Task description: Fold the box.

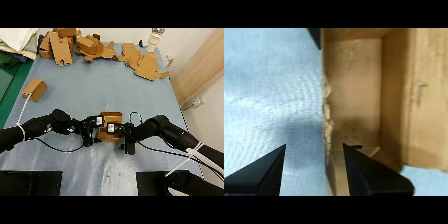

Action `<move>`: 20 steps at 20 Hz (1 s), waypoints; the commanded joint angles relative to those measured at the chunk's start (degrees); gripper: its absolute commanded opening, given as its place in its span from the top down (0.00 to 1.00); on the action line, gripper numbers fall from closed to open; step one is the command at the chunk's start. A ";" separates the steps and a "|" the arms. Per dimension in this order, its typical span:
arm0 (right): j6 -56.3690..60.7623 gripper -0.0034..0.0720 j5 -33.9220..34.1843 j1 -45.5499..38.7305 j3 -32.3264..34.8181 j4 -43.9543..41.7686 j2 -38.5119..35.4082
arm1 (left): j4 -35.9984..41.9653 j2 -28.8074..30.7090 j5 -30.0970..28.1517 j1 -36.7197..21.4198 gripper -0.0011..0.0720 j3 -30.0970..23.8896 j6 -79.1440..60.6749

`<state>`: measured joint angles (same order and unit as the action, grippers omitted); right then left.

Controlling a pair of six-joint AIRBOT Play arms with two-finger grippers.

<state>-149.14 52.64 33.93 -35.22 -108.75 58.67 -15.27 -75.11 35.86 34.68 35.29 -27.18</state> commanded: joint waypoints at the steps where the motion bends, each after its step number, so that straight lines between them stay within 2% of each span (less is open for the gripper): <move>1: 5.81 0.21 0.96 -0.02 -2.21 1.66 -2.54 | 0.00 -0.02 0.33 -0.02 0.42 0.00 0.00; 4: 13.31 0.21 3.65 -0.02 -4.68 3.89 -6.23 | 0.00 -0.02 0.33 -0.02 0.42 0.00 0.00; 6: 23.69 0.23 3.91 -0.02 -5.84 4.42 -9.22 | 0.00 -0.02 0.33 -0.02 0.42 0.00 -0.02; 7: 33.31 0.51 1.70 -0.02 -5.90 4.31 -10.32 | 0.00 -0.02 0.31 -0.02 0.42 0.00 0.00; 8: 42.05 0.95 -2.27 -0.02 -5.88 2.93 -10.38 | 0.00 -0.02 0.31 -0.02 0.42 0.00 0.00; 10: 47.52 0.95 -10.97 0.02 -5.97 -5.60 -8.00 | 0.00 -0.02 0.33 -0.02 0.42 0.00 0.00; 11: 47.56 0.95 -12.66 0.00 -6.45 -8.24 -5.60 | 0.00 -0.02 0.31 -0.02 0.42 0.00 0.00; 15: 47.76 0.95 -14.82 -0.09 -9.49 -8.48 6.47 | 0.00 -0.02 0.31 -0.02 0.42 0.00 0.00; 20: 47.06 0.95 -16.57 -2.75 -9.70 -8.26 13.90 | 0.00 -0.02 0.33 -0.02 0.42 0.00 0.00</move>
<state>-102.50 37.69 32.45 -44.53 -116.57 68.49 -15.22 -75.11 36.18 34.68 35.29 -27.14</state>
